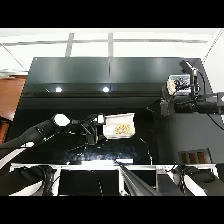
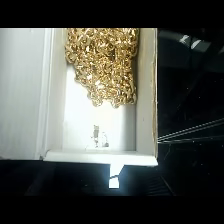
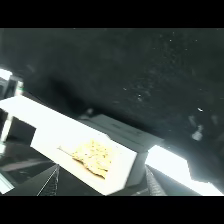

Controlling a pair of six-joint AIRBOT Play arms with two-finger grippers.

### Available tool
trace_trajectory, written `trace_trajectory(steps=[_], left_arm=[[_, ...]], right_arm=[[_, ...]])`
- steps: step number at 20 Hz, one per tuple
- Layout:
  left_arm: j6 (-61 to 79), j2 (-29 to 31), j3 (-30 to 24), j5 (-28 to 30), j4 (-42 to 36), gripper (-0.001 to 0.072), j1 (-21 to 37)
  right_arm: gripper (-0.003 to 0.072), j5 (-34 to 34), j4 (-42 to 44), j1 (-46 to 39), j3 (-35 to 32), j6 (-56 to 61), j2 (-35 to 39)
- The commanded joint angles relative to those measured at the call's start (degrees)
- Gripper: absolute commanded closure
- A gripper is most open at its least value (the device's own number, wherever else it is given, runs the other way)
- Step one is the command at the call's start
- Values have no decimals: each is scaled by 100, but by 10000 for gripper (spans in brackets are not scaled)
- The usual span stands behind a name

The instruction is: Fold the box and place the chain.

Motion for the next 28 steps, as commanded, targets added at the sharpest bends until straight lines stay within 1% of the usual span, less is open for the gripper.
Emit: trace_trajectory(steps=[1, 2, 3, 4, 7, 9, 10, 12, 14, 16, 19, 20, 21, 25, 28], left_arm=[[-20, -4, 7, 20, -15, 379, 48], [-20, -4, 7, 17, -15, 379, 46], [-20, -4, 7, 13, -15, 379, 46], [-17, -4, 7, 11, -13, 379, 46], [-20, -4, 7, 13, -13, 379, 46], [-20, -4, 7, 4, -13, 379, 46], [-20, -4, 7, -17, -13, 379, 46], [-20, -4, 7, -28, -13, 379, 46], [-20, -4, 7, -26, -13, 379, 46], [-20, -4, 7, -26, -13, 379, 46], [-20, -4, 7, -24, -13, 379, 46], [-20, -4, 7, -24, -15, 378, 46], [-20, -4, 7, -24, -13, 379, 46], [-20, -4, 7, -28, -13, 379, 44], [-17, -4, 7, -50, 74, 379, -13]], right_arm=[[65, -520, -155, 431, -2, 140, -57], [64, -732, -505, 629, -2, 144, -160], [-20, -876, -684, 802, -2, 103, -308], [-34, -999, -710, 960, 0, -28, -509], [-34, -1239, -693, 1303, 2, -778, -1113], [-34, -1569, -667, 1419, 4, -1307, -1414], [-34, -1727, -579, 1456, 4, -1591, -1504], [-34, -1797, -197, 1462, 4, -2505, -1587], [-34, -1805, -76, 1434, 118, -2822, -1587], [-34, -1582, -26, 1456, 297, -2968, -1589], [-34, -584, -94, 1464, 317, -3163, -1631], [-34, -326, -164, 1464, 317, -3165, -1657], [-34, -214, -186, 1464, 313, -3165, -1665], [-34, -245, -199, 1467, 304, -3436, -1696], [-34, -269, -354, 1679, 278, -3880, -1744]])
